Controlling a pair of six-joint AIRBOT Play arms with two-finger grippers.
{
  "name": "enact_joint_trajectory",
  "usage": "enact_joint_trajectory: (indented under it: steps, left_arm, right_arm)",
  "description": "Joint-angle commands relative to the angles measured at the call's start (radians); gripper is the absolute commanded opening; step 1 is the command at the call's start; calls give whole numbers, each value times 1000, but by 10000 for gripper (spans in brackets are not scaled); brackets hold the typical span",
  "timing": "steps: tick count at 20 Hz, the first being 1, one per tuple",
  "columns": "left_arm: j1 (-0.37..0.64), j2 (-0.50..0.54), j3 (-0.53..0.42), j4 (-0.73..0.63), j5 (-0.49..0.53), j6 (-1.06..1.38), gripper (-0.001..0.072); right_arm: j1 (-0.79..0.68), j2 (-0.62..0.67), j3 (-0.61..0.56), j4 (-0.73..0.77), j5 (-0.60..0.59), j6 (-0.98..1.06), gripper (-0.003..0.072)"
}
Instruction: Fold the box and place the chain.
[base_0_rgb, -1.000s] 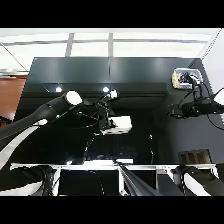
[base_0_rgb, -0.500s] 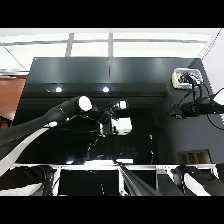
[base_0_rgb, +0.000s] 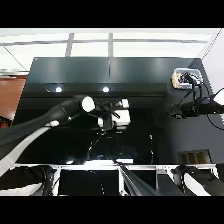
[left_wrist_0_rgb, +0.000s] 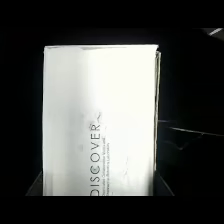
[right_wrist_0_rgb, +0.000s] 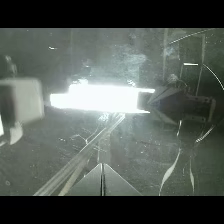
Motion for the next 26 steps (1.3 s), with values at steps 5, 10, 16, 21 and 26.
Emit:
enact_joint_trajectory:
  steps: [5,10,16,21,26]
  left_arm:
    - [577,-34,249,219,-28,-425,284]
    - [894,-303,666,193,-118,-523,264]
    - [955,-571,938,377,-161,-605,262]
    - [955,-682,1037,406,-149,-664,361]
    - [916,-591,1067,434,-73,-706,711]
  right_arm:
    - [0,1,0,17,6,0,15]
    - [0,1,0,87,-29,1,14]
    - [0,1,0,158,23,3,14]
    - [0,1,0,159,43,4,14]
    - [1,1,0,170,28,-11,14]
